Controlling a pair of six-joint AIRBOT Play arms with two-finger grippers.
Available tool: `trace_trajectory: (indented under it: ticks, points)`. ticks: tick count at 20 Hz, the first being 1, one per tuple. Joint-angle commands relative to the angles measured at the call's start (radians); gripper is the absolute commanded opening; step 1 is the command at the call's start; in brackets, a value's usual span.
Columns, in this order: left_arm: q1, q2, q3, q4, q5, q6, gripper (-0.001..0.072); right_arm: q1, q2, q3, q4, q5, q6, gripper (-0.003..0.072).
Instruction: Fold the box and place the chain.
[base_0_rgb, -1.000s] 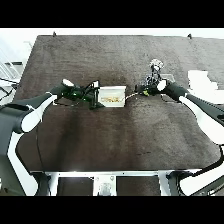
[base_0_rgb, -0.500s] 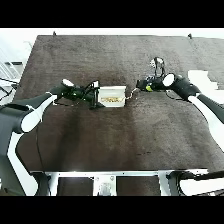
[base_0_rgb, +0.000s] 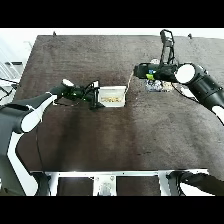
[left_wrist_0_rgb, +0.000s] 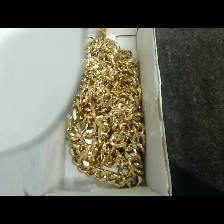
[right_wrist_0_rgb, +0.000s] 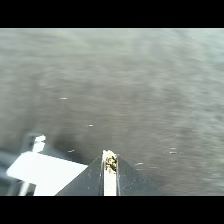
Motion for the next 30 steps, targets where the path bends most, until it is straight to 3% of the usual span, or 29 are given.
trace_trajectory:
  ticks: [1, 7, 13, 18, 21, 25, 30]
  points:
    - [0.000, 0.000, 0.001, 0.000, 0.001, 0.000, 0.0060, 0.094, 0.028, 0.000, 0.001, 0.003, -0.001, 0.0015]
    - [0.000, 0.000, 0.001, 0.000, 0.000, 0.000, 0.0060, 0.159, 0.031, 0.000, -0.009, 0.039, -0.001, 0.0015]
    - [0.000, 0.000, 0.001, 0.000, 0.001, 0.000, 0.0060, 0.060, 0.095, 0.000, -0.211, 0.182, 0.057, 0.0015]
    - [0.000, 0.000, 0.001, 0.000, 0.001, 0.000, 0.0060, 0.059, 0.108, -0.018, -0.180, 0.207, 0.056, 0.0014]
    - [0.000, 0.000, 0.001, 0.000, 0.002, 0.000, 0.0060, 0.110, 0.108, -0.060, -0.166, 0.167, 0.057, 0.0014]
    - [0.000, 0.000, 0.001, 0.000, 0.002, 0.000, 0.0060, 0.157, 0.098, -0.131, -0.095, 0.016, 0.056, 0.0014]
    - [0.000, 0.000, 0.001, 0.000, 0.002, 0.000, 0.0060, 0.165, -0.013, -0.188, -0.053, -0.131, 0.055, 0.0014]
